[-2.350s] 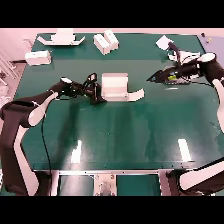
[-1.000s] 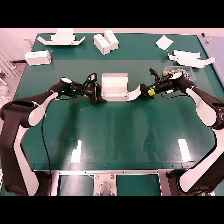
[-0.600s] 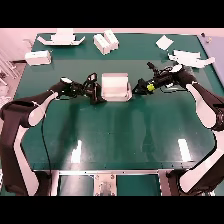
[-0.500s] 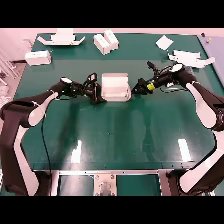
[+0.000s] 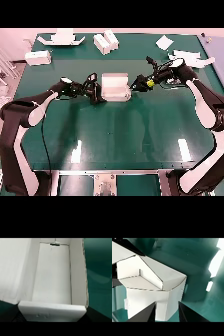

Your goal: Fold the box and place the chain.

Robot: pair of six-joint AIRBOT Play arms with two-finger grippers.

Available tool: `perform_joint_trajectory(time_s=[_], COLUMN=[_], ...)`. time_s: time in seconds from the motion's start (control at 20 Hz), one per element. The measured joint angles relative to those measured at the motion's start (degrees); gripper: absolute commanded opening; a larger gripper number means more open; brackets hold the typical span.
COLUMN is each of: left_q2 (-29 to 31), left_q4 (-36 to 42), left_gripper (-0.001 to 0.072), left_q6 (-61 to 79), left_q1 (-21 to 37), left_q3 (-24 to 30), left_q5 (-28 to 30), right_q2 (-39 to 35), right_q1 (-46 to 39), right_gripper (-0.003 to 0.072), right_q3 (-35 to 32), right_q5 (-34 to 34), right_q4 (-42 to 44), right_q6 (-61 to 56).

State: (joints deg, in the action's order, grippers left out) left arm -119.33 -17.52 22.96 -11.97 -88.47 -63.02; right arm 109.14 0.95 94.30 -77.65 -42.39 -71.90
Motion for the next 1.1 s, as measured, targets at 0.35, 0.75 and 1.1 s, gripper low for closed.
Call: perform_joint_trajectory(time_s=[0.35, 0.75, 1.1], left_q2=[0.0, 0.0, 0.0], left_q4=[0.0, 0.0, 0.0], left_gripper=[0.0632, 0.0632, 0.0633], left_q6=[0.0, 0.0, 0.0], left_q1=[0.0, 0.0, 0.0], left_q3=[0.0, 0.0, 0.0], left_q5=[0.0, 0.0, -0.2], right_q2=[0.0, 0.0, 0.0], right_q1=[1.6, 5.0, 8.0], right_gripper=[0.0334, 0.0334, 0.0334], right_q3=[0.2, 2.3, 5.2], right_q5=[0.2, 0.1, -0.7], right_q4=[-1.2, -4.7, -12.6], right_q6=[-1.4, -4.1, -9.7])
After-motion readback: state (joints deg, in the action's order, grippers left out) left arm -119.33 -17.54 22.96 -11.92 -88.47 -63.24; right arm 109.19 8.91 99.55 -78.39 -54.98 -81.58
